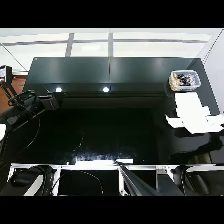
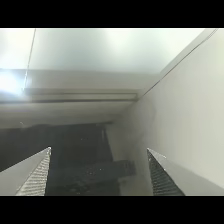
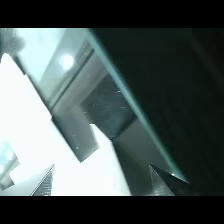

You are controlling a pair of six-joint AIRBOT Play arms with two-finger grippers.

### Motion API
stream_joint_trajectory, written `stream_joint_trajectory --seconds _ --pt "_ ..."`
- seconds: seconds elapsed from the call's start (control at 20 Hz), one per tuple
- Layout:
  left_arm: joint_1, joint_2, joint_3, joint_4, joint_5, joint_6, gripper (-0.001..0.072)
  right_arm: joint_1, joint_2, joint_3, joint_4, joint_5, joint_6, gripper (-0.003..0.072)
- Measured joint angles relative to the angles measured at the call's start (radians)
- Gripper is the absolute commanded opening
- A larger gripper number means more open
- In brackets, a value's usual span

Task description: Fold the box and place the chain.

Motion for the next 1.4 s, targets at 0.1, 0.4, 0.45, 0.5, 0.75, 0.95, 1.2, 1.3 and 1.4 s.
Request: stream_joint_trajectory --seconds 0.1,0.4,0.45,0.5,0.75,0.95,1.2,1.3,1.4 --pt "0.0 0.0 0.0 -0.009 0.0 0.0 0.0704 0.015 -0.009 0.002 0.012 0.017 -0.02 0.0696" --pt "0.0 0.0 0.0 -0.018 0.0 0.0 0.0704 0.063 -0.018 0.003 -0.034 0.052 -0.037 0.0508" --pt "0.0 0.0 0.0 -0.019 0.0 0.0 0.0704 0.069 -0.018 0.003 -0.045 0.053 -0.037 0.0352" --pt "0.0 0.0 0.0 -0.02 0.0 0.0 0.0704 0.076 -0.018 0.003 -0.051 0.054 -0.037 0.0334" --pt "0.0 0.0 0.0 -0.02 0.0 0.0 0.0704 0.09 -0.008 0.001 -0.072 0.07 -0.06 0.012" --pt "0.0 0.0 0.0 -0.02 -0.001 0.0 0.0704 0.094 0.053 -0.051 -0.074 0.07 -0.095 0.0045" --pt "0.0 0.0 0.0 -0.02 -0.001 0.0 0.0704 0.127 0.22 -0.244 -0.055 0.018 -0.16 0.0043" --pt "0.0 0.0 0.0 -0.02 -0.001 0.0 0.0704 0.154 0.314 -0.324 -0.022 -0.007 -0.178 0.0044" --pt "0.0 -0.004 0.0 -0.02 -0.007 0.002 0.0704 0.198 0.415 -0.406 0.02 -0.041 -0.18 0.0044"
